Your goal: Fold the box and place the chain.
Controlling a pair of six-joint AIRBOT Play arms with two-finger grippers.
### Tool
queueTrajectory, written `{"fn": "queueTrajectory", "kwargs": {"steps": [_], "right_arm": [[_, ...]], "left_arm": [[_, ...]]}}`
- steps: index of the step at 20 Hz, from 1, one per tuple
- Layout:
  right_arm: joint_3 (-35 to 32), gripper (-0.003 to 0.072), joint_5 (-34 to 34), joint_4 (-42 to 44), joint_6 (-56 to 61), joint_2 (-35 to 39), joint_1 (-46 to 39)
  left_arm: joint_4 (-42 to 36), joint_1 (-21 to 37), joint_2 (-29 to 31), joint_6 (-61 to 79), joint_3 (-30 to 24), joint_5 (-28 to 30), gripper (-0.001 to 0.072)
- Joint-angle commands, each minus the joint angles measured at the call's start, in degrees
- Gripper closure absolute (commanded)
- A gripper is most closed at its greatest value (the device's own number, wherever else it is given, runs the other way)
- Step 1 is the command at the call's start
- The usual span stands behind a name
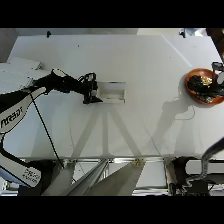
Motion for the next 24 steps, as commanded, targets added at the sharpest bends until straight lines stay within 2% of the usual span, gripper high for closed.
{"fn": "queueTrajectory", "kwargs": {"steps": [1,7,13,18,24], "right_arm": [[-0.02,0.0675,0.85,-0.26,-0.33,0.72,0.98],[0.0,0.0674,3.52,0.09,-0.37,11.56,5.44],[0.0,0.0675,13.84,1.81,-4.0,22.71,12.83],[-0.02,0.0675,23.63,3.17,-6.95,24.83,21.68],[-0.02,0.0675,23.78,8.02,-6.97,24.81,33.46]], "left_arm": [[0.02,0.02,0.02,0.02,0.0,0.02,0.0297],[0.02,0.02,0.02,0.02,0.0,0.0,0.0297],[0.02,0.02,0.02,0.02,0.0,0.0,0.0297],[0.02,0.02,0.02,0.02,0.0,0.0,0.0297],[0.02,0.02,0.02,0.02,0.0,0.0,0.0297]]}}
